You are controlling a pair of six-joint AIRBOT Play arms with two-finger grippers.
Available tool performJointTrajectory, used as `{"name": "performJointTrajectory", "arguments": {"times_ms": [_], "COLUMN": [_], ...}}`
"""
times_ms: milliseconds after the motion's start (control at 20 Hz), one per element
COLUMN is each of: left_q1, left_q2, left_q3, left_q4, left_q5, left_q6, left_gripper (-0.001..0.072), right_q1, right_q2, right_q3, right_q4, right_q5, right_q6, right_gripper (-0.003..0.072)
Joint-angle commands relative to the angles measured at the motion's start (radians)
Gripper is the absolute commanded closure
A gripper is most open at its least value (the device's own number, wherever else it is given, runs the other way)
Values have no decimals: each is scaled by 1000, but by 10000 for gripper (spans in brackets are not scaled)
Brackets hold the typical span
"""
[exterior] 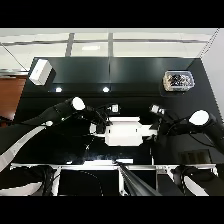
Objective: Fold the box and place the chain.
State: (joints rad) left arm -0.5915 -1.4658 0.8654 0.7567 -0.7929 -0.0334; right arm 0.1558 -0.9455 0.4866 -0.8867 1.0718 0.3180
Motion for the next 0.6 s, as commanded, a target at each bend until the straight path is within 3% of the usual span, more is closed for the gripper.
{"name": "performJointTrajectory", "arguments": {"times_ms": [0,550], "left_q1": [1,1], "left_q2": [0,0], "left_q3": [1,24], "left_q4": [2,-6], "left_q5": [-1,-27], "left_q6": [1,0], "left_gripper": [682,682], "right_q1": [77,248], "right_q2": [0,-1], "right_q3": [-16,-53], "right_q4": [-74,-52], "right_q5": [-76,-165], "right_q6": [-106,-121], "right_gripper": [-3,-3]}}
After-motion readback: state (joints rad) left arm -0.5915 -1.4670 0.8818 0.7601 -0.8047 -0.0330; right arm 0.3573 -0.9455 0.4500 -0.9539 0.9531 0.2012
